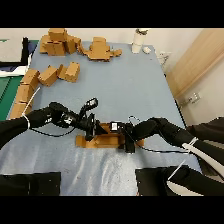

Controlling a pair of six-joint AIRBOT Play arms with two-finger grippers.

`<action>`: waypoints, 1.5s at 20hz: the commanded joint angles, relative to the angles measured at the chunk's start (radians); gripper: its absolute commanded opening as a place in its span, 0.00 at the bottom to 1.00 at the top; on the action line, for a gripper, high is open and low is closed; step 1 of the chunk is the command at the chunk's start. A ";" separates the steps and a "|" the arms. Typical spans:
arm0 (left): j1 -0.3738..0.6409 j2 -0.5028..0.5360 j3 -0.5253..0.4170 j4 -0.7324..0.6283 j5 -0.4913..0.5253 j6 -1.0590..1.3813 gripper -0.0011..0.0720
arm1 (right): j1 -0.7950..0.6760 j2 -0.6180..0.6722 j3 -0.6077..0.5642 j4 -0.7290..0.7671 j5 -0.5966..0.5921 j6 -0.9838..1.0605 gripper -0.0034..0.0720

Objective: Fold the box.

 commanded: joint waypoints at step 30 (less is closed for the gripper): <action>0.145 0.218 0.000 0.323 -0.107 -0.407 0.69 | 0.001 -0.001 0.000 0.000 -0.008 0.000 0.76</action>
